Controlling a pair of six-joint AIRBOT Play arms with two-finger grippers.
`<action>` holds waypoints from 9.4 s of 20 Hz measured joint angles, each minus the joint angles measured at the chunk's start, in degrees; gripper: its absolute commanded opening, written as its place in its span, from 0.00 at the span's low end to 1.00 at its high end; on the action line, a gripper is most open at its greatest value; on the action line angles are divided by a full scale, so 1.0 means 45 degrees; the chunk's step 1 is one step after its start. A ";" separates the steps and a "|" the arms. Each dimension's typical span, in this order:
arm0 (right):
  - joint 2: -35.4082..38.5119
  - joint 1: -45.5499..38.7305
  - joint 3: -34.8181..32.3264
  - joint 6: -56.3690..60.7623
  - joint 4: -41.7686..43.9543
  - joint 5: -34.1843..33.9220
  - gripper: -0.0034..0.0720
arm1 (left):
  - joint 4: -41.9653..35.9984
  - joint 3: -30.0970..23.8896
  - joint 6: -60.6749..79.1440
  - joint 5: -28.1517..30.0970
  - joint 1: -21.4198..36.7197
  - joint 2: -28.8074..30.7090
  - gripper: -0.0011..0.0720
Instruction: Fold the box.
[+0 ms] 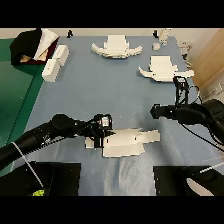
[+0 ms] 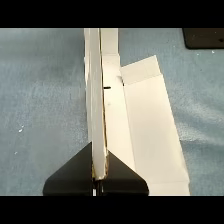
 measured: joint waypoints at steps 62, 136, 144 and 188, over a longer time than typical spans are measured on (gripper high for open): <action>0.0248 0.0121 0.0015 -0.0277 0.1778 -0.1719 0.05 | -0.0267 0.0695 0.0840 -0.3065 0.1967 -0.2142 0.03; -0.1064 0.2055 -0.1729 -1.9793 0.7252 -0.1001 1.00 | -0.0296 0.0695 0.0845 -0.2987 0.1967 -0.2142 0.03; -0.1141 0.2011 -0.1894 -2.0575 0.7480 -0.1341 1.00 | -0.0296 0.0695 0.0845 -0.2987 0.1967 -0.2142 0.03; -0.1647 0.1977 -0.3211 -2.2731 0.8228 0.0690 0.67 | -0.0291 0.0695 0.0850 -0.2992 0.1967 -0.2142 0.03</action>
